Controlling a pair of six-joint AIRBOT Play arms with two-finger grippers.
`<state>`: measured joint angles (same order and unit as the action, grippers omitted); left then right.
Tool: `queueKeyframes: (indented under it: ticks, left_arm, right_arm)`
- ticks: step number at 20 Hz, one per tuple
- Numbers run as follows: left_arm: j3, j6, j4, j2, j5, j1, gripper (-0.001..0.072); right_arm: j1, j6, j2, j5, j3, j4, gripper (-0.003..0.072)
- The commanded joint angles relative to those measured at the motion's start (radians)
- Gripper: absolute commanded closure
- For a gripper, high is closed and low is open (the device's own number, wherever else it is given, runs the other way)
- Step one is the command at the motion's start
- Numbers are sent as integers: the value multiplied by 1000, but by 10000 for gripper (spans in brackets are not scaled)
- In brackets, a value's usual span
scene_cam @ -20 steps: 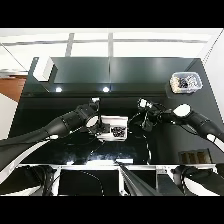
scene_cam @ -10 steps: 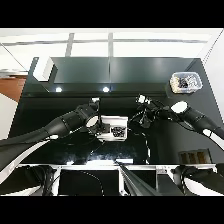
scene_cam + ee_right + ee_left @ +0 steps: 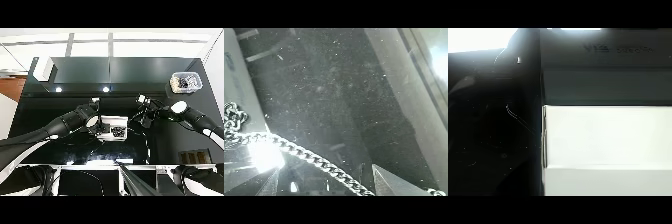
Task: Fold the box and place the chain.
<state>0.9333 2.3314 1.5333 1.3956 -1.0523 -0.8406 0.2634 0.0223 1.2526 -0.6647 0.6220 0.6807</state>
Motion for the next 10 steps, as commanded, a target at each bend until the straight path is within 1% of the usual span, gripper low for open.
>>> queueKeyframes:
  ticks: [1, 6, 8, 9, 10]
  left_arm:
    - [0, -1, 0, 0, 0, 0, 678]
    - [0, -1, 0, 0, 2, 0, 679]
    - [0, -1, 0, 0, 2, 0, 679]
    - [0, -1, 0, 0, 0, 0, 679]
    - [0, -1, 0, 0, 0, 0, 679]
  right_arm:
    - [1, 4, 1, -11, 1, 12, -22]
    - [56, 3, 29, 51, 1, 20, -21]
    - [88, -12, 42, 100, 1, 68, -20]
    - [95, -16, 42, 119, 1, 77, 53]
    - [97, -16, 42, 122, 1, 76, 85]
